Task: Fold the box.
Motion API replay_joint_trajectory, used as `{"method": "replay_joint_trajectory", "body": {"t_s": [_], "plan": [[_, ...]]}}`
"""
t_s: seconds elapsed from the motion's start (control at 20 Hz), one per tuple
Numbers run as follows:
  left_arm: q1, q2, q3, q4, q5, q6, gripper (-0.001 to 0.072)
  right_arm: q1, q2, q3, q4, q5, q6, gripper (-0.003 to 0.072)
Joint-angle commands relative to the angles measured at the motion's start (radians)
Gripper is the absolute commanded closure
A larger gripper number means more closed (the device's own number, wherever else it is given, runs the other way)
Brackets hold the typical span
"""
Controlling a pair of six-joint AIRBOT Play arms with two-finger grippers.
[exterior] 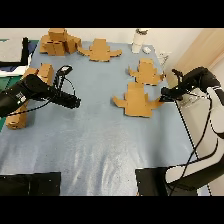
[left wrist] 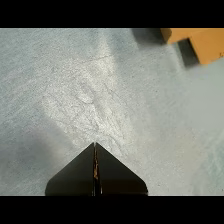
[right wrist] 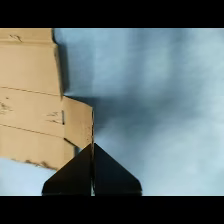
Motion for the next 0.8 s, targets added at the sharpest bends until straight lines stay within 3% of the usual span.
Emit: {"method": "replay_joint_trajectory", "body": {"t_s": [0.0, 0.3, 0.45, 0.5, 0.55, 0.6, 0.75], "plan": [[0.000, 0.000, 0.001, 0.000, 0.000, 0.000, 0.0697, 0.069, 0.166, -0.201, 0.051, -0.002, 0.106, 0.0685], [0.000, -0.001, 0.001, 0.000, 0.000, 0.000, 0.0697, 0.314, 0.558, -0.680, 0.064, 0.165, 0.371, 0.0685], [0.000, 0.000, 0.001, 0.000, 0.005, 0.000, 0.0698, 0.401, 0.690, -0.828, 0.066, 0.203, 0.457, 0.0679], [0.000, 0.000, 0.001, 0.000, 0.003, 0.000, 0.0697, 0.415, 0.709, -0.856, 0.066, 0.208, 0.462, 0.0607], [0.000, 0.000, 0.001, -0.001, 0.003, 0.000, 0.0698, 0.415, 0.713, -0.870, 0.066, 0.208, 0.462, 0.0455], [0.000, 0.000, 0.001, -0.001, 0.002, 0.000, 0.0698, 0.415, 0.708, -0.874, 0.062, 0.209, 0.461, 0.0402], [0.000, 0.000, 0.001, -0.012, -0.003, 0.000, 0.0697, 0.414, 0.672, -0.874, 0.064, 0.245, 0.437, 0.0403]]}}
